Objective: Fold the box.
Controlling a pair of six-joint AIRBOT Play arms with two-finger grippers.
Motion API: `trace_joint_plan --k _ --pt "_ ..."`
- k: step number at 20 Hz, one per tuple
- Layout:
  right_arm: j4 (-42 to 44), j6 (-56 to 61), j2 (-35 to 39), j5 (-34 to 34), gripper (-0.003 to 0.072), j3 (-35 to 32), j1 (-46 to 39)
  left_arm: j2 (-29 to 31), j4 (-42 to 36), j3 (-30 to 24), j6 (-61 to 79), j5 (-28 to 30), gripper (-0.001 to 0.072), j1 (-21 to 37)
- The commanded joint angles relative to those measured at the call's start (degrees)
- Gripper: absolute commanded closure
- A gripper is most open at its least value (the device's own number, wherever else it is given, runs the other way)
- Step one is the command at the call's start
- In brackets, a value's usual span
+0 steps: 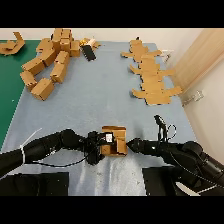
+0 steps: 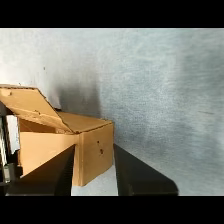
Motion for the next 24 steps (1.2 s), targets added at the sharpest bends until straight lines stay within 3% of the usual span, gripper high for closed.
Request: trace_joint_plan --k 1,10,16,24 --pt "1.2 -1.7 -0.6 0.4 0.0303 0.2 0.2 0.0 0.0 0.0 0.0 0.0 0.0100 0.1" --pt "1.2 -2.9 -3.6 -2.1 0.0304 2.6 3.2 0.0 0.0 0.0 0.0 0.0 0.0100 0.1" --pt "-6.7 -2.4 -20.4 -10.5 0.0305 14.5 6.9 0.0 0.0 0.0 0.0 0.0 0.0100 0.1" --pt "-21.9 9.5 -38.5 -26.3 0.0306 30.4 14.1 0.0 0.0 0.0 0.0 0.0 0.0100 0.1"
